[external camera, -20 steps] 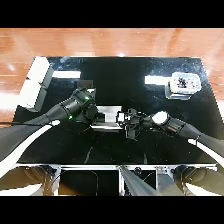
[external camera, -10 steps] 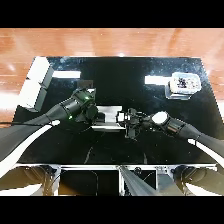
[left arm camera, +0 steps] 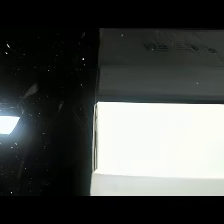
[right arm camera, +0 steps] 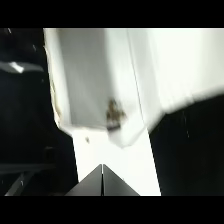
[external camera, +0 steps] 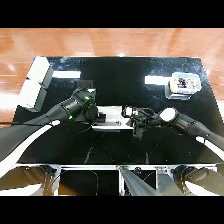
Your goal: Fold the box and place the chain.
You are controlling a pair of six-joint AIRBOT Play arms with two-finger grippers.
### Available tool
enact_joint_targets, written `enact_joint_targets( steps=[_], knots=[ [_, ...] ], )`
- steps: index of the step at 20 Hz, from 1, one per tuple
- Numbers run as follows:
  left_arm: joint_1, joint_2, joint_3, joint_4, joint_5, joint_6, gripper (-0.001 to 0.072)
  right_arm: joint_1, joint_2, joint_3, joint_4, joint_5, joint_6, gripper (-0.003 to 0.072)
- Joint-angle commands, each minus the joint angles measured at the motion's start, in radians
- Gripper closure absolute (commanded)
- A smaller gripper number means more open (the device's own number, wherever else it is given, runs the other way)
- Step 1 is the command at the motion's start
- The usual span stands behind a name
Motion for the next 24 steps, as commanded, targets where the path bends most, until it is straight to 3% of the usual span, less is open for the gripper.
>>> enact_joint_targets(
  steps=[1, 3, 4, 5, 6, 12, 18, 20, 24],
  knots=[
    [-0.001, 0.0, 0.0, -0.002, 0.002, 0.0, 0.069, -0.04, 0.008, 0.001, -0.047, 0.017, 0.061, 0.0669],
    [-0.001, 0.0, 0.0, -0.002, 0.002, 0.0, 0.069, -0.04, 0.004, 0.001, -0.028, -0.013, 0.058, 0.0669],
    [-0.001, 0.0, 0.0, -0.002, 0.002, 0.0, 0.069, -0.04, -0.001, 0.001, -0.021, -0.027, 0.051, 0.0634],
    [-0.001, 0.0, 0.0, -0.002, 0.002, 0.0, 0.069, -0.04, -0.007, 0.001, -0.02, -0.042, 0.038, 0.0402],
    [-0.001, 0.0, 0.0, -0.002, 0.002, 0.0, 0.069, -0.04, -0.01, 0.001, -0.019, -0.043, 0.018, 0.0267],
    [-0.001, 0.0, 0.0, -0.003, 0.002, 0.0, 0.069, -0.024, -0.013, 0.002, 0.104, -0.063, -0.132, 0.027],
    [-0.003, 0.0, 0.0, -0.012, 0.003, 0.0, 0.069, 0.069, -0.069, 0.048, 0.12, -0.103, -0.146, 0.0272],
    [-0.003, 0.0, 0.0, -0.017, 0.002, 0.0, 0.069, 0.087, -0.079, 0.05, 0.124, -0.132, -0.15, 0.0526],
    [-0.003, 0.0, 0.0, -0.018, 0.002, 0.0, 0.069, 0.125, -0.083, 0.05, 0.159, -0.165, -0.175, 0.055]
  ],
)
